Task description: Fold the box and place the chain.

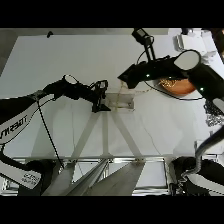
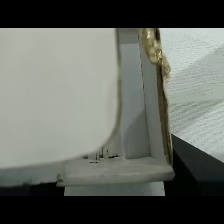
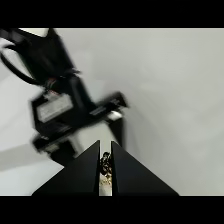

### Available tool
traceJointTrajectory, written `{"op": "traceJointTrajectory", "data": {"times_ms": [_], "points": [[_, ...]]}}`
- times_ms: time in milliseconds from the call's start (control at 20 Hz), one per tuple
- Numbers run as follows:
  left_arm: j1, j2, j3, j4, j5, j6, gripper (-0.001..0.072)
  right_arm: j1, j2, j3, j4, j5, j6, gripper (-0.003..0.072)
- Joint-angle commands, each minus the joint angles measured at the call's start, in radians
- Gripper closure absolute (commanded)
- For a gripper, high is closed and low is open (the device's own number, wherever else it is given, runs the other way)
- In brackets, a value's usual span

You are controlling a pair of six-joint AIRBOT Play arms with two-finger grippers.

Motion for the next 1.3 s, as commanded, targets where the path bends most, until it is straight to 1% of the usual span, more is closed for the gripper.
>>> {"op": "traceJointTrajectory", "data": {"times_ms": [0, 50, 100, 150, 250, 400, 600, 800, 900, 1050, 1150, 1200, 1250], "points": [[0.0, 0.0, 0.0, 0.0, 0.0, 0.0, 0.0452, -0.071, 0.08, 0.0, -0.38, 0.036, 0.154, 0.0672], [0.0, 0.0, 0.0, 0.0, 0.0, 0.0, 0.0452, -0.087, 0.09, 0.0, -0.452, 0.08, 0.177, 0.0672], [0.0, 0.0, 0.0, 0.0, 0.0, 0.0, 0.0452, -0.098, 0.092, 0.0, -0.478, 0.134, 0.176, 0.0672], [0.0, 0.0, 0.0, 0.0, 0.0, 0.0, 0.0452, -0.101, 0.088, 0.0, -0.482, 0.193, 0.17, 0.0672], [0.0, 0.0, 0.0, 0.0, 0.0, 0.0, 0.0452, -0.097, 0.08, 0.0, -0.473, 0.269, 0.164, 0.0672], [0.0, 0.0, 0.0, 0.0, 0.0, 0.0, 0.0452, -0.071, 0.063, 0.0, -0.437, 0.319, 0.153, 0.0672], [0.0, 0.0, 0.0, 0.0, 0.0, 0.0, 0.0452, -0.019, 0.056, 0.0, -0.263, 0.308, 0.085, 0.0672], [0.0, 0.0, 0.0, 0.0, 0.0, 0.0, 0.0452, 0.031, 0.039, 0.0, -0.181, 0.286, 0.086, 0.0672], [0.0, 0.0, 0.0, 0.0, 0.0, 0.0, 0.0452, 0.044, 0.011, 0.0, -0.137, 0.277, 0.085, 0.0672], [0.0, 0.0, 0.0, 0.0, 0.0, 0.0, 0.0452, 0.056, -0.059, -0.001, -0.031, 0.248, 0.085, 0.0672], [0.0, 0.0, 0.0, 0.0, 0.0, 0.0, 0.0452, 0.074, -0.106, 0.0, -0.024, 0.214, 0.086, 0.067], [0.0, 0.0, 0.0, 0.0, 0.0, 0.0, 0.0452, 0.079, -0.126, 0.0, -0.027, 0.205, 0.085, 0.0665], [0.0, 0.0, 0.0, 0.0, 0.0, 0.0, 0.0452, 0.079, -0.137, 0.0, -0.029, 0.2, 0.085, 0.0608]]}}
